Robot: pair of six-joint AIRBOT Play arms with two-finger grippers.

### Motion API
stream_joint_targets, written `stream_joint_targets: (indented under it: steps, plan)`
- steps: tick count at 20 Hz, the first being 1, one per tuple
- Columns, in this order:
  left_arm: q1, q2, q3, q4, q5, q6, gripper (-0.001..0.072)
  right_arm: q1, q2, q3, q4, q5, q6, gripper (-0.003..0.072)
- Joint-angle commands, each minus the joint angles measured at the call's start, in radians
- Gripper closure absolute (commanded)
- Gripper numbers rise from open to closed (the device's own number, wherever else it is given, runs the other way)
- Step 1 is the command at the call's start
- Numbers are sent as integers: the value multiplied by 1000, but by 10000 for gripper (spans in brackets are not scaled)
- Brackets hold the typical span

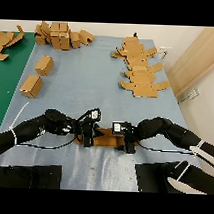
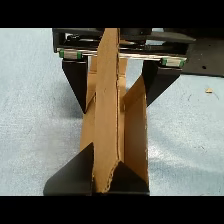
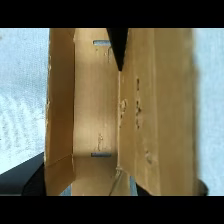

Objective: Fold the box.

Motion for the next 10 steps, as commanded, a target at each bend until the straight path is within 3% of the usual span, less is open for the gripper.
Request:
stream_joint_targets:
  steps: [1,10]
  plan:
    - [0,0,0,0,0,0,699,0,0,1,0,3,0,-27]
    - [0,1,3,-11,-46,-22,698,0,0,1,1,3,0,-24]
